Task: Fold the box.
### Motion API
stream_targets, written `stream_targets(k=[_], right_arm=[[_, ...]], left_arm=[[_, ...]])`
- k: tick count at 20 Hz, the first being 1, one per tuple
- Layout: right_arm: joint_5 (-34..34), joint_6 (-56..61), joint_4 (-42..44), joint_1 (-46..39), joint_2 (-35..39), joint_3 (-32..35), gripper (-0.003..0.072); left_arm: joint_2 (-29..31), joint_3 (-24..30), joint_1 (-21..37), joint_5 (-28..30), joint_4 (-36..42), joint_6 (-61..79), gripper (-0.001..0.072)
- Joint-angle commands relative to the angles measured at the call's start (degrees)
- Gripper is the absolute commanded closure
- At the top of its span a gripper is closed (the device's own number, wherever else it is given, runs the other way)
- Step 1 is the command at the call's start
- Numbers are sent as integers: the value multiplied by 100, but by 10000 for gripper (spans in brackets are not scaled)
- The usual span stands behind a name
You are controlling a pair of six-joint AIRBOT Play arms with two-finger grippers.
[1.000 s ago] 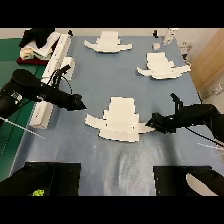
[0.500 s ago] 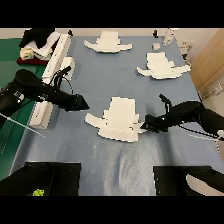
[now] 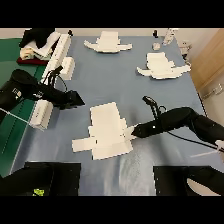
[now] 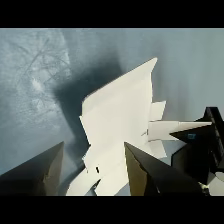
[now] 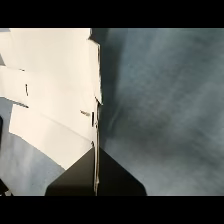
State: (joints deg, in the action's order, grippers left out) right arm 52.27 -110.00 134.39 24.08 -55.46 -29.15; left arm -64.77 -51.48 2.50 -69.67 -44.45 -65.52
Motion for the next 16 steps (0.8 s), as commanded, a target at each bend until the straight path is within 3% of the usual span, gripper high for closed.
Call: stream_targets(k=[1,5,12,14,16], right_arm=[[-461,155,-2,455,304,334,685],[-688,323,0,636,334,317,685],[-719,417,-15,634,339,315,685],[-719,461,-24,634,339,315,685],[-713,461,-24,636,339,315,685]], left_arm=[[-385,267,151,-343,162,490,145],[-1021,632,-79,-398,579,1040,145],[-1875,643,-549,-424,1303,1961,148],[-1884,551,-527,-437,1622,2306,359],[-1884,446,-529,-435,1641,2424,360]])
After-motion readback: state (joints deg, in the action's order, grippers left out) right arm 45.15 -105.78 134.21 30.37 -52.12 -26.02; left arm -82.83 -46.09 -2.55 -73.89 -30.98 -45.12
